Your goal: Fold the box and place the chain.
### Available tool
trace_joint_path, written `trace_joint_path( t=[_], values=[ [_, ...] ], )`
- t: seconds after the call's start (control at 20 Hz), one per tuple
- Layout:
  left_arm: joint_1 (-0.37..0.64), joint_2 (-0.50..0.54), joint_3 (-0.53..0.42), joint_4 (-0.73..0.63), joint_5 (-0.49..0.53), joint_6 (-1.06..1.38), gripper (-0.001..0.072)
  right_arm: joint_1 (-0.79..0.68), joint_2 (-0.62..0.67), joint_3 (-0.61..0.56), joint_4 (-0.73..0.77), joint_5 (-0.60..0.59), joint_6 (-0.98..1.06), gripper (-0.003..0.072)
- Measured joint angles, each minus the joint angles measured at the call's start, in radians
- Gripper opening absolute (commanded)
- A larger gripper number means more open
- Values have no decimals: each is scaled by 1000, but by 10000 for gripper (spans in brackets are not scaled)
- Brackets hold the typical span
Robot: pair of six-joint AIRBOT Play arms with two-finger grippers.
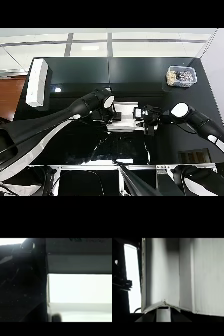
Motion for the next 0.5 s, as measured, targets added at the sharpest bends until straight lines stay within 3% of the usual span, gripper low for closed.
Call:
trace_joint_path(
  t=[0.25, 0.3, 0.35, 0.4, 0.45, 0.5],
  values=[
    [0, 0, 0, -1, -3, 0, 23, 16, -26, 0, 98, -13, -2, 201],
    [0, 0, 0, -1, -3, 0, 23, 17, -33, 0, 114, -13, 3, 389],
    [0, 0, 0, -1, -3, 0, 24, 18, -39, -1, 125, -14, 14, 373],
    [0, 0, 0, -1, -2, 0, 24, 18, -43, -1, 132, -17, 25, 89],
    [0, 0, 0, -2, -2, 0, 24, 18, -46, -1, 135, -22, 45, 212],
    [0, 0, 0, -2, -2, -1, 24, 18, -49, -2, 138, -22, 68, 501]
  ],
)
